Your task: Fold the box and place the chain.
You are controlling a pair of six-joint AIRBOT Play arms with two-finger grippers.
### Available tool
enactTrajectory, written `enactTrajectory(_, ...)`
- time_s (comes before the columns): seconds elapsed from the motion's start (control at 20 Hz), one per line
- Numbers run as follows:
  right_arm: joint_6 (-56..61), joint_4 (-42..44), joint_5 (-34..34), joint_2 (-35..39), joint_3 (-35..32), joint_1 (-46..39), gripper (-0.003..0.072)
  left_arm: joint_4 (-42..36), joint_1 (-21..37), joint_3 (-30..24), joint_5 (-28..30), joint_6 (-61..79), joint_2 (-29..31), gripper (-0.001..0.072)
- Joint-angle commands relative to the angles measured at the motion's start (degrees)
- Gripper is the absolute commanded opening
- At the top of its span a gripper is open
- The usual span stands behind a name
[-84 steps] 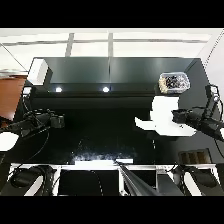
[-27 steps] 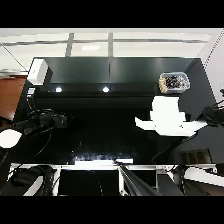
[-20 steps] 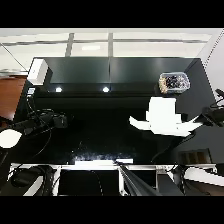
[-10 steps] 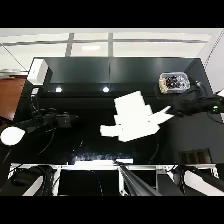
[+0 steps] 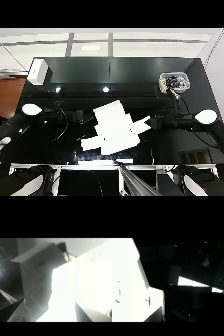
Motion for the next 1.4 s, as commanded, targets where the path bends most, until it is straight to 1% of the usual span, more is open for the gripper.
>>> enactTrajectory(0.0, 0.0, 1.9, -1.9, 1.2, -1.7, 1.8, 0.0022, -9.5, 0.9, 1.7, -4.0, 14.0, -9.2, 0.0687)
enactTrajectory(0.15, 0.0, 2.4, -1.9, 1.2, -1.7, 1.8, 0.0022, -17.1, 0.9, 1.8, -9.7, 24.7, -14.7, 0.0687)
enactTrajectory(0.35, 0.0, 2.4, -1.9, 1.2, -1.7, 1.8, 0.0022, -21.0, 0.9, 1.9, -16.4, 36.5, -20.4, 0.0687)
enactTrajectory(0.45, 0.0, 2.4, -1.9, 1.2, -1.7, 1.8, 0.0022, -21.1, 0.9, 1.9, -19.3, 40.3, -22.1, 0.0686)
enactTrajectory(0.6, 0.0, 2.4, -1.9, 1.2, -1.7, 1.8, 0.0022, -20.9, 0.6, 2.5, -26.1, 45.9, -24.9, 0.0684)
enactTrajectory(0.7, 0.0, 2.4, -1.9, 1.2, -1.7, 1.8, 0.0023, -18.9, -0.5, 4.3, -26.2, 46.1, -26.1, 0.0662)
enactTrajectory(0.75, 0.0, 2.4, -1.9, 1.2, -1.7, 1.8, 0.0023, -17.0, -1.4, 5.8, -26.1, 46.0, -26.6, 0.0634)
enactTrajectory(0.85, 0.0, 2.4, -1.9, 1.2, -1.7, 1.8, 0.0023, -12.7, -2.7, 8.8, -26.1, 45.7, -26.8, 0.0545)
enactTrajectory(0.9, 0.0, 2.4, -1.9, 1.2, -1.7, 1.8, 0.0023, -10.3, -2.9, 10.3, -26.1, 45.1, -26.9, 0.0455)
enactTrajectory(0.95, 0.0, 2.4, -1.9, 1.2, -1.7, 1.8, 0.0022, -8.6, -3.0, 11.4, -25.9, 44.4, -26.9, 0.0401)
enactTrajectory(1.05, 0.0, 2.4, -1.9, 1.2, -1.7, 1.8, 0.0022, -7.3, -3.0, 12.8, -25.1, 43.3, -26.9, 0.0257)
enactTrajectory(1.1, 0.0, 2.4, -1.9, 1.2, -1.7, 1.8, 0.0022, -7.3, -3.0, 13.1, -24.8, 43.3, -26.9, 0.0223)
enactTrajectory(1.15, 0.0, 2.4, -1.9, 1.2, -1.7, 1.8, 0.0023, -7.3, -3.0, 13.3, -24.8, 43.3, -26.9, 0.0219)
enactTrajectory(1.2, 0.0, 2.3, -1.9, 1.2, -1.7, 1.8, 0.0022, -7.2, -3.0, 13.3, -24.8, 43.3, -26.9, 0.0180)
enactTrajectory(1.25, 0.0, 2.3, -1.9, 1.2, -1.7, 1.8, 0.0023, -7.0, -3.0, 13.3, -24.9, 43.4, -26.9, 0.0064)
enactTrajectory(1.3, 0.0, 2.3, -1.9, 1.2, -1.7, 1.8, 0.0043, -6.9, -3.0, 13.3, -25.0, 43.4, -27.0, 0.0032)
enactTrajectory(1.35, 1.1, 1.6, -2.0, 1.2, -1.6, 1.8, 0.0324, -6.9, -3.0, 13.3, -25.0, 43.4, -27.0, 0.0031)
